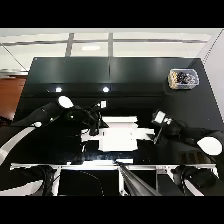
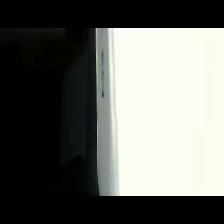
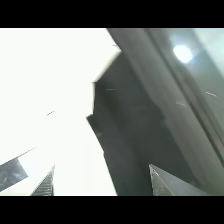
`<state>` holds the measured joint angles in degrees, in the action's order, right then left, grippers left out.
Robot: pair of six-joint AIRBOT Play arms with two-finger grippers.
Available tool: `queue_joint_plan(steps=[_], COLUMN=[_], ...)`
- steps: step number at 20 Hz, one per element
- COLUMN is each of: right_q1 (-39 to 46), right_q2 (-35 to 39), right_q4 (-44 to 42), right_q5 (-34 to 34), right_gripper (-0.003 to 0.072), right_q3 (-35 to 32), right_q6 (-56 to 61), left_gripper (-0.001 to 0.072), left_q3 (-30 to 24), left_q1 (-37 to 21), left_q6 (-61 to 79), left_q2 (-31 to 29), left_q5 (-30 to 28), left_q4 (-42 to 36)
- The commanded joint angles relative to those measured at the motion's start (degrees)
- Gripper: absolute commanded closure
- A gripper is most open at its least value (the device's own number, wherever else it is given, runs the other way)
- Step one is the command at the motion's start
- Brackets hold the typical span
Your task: Fold the box and place the chain.
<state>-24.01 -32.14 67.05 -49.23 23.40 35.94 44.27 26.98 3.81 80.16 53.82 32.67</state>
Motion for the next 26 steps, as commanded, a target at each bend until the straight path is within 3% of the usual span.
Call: queue_joint_plan(steps=[1, 6, 10, 16, 26], right_q1=[-4.57, -5.7, -5.7, -7.56, -15.67], right_q2=[-4.81, -12.68, -13.38, -13.77, -19.28], right_q4=[-4.07, -4.57, -4.57, -4.04, -8.13], right_q5=[1.6, 1.95, 1.88, -1.57, 8.74], right_gripper=[-0.0021, -0.0021, -0.0021, -0.0021, -0.0021], right_q3=[-0.9, -0.9, -0.9, -0.87, -0.87], right_q6=[-7.08, -13.29, -13.53, -15.06, -15.87], left_gripper=[0.0681, 0.0679, 0.0679, 0.0678, 0.0678], left_q3=[0.07, -0.15, -0.15, -0.15, -0.15], left_q1=[0.48, 0.48, 0.48, 0.48, 0.48], left_q6=[0.39, 0.46, 0.44, 0.22, 0.24], left_q2=[0.74, 0.96, 0.96, 0.96, 0.96], left_q5=[-2.19, -1.92, -0.96, -0.7, -0.7], left_q4=[0.81, 3.17, 8.13, 8.39, 8.41])
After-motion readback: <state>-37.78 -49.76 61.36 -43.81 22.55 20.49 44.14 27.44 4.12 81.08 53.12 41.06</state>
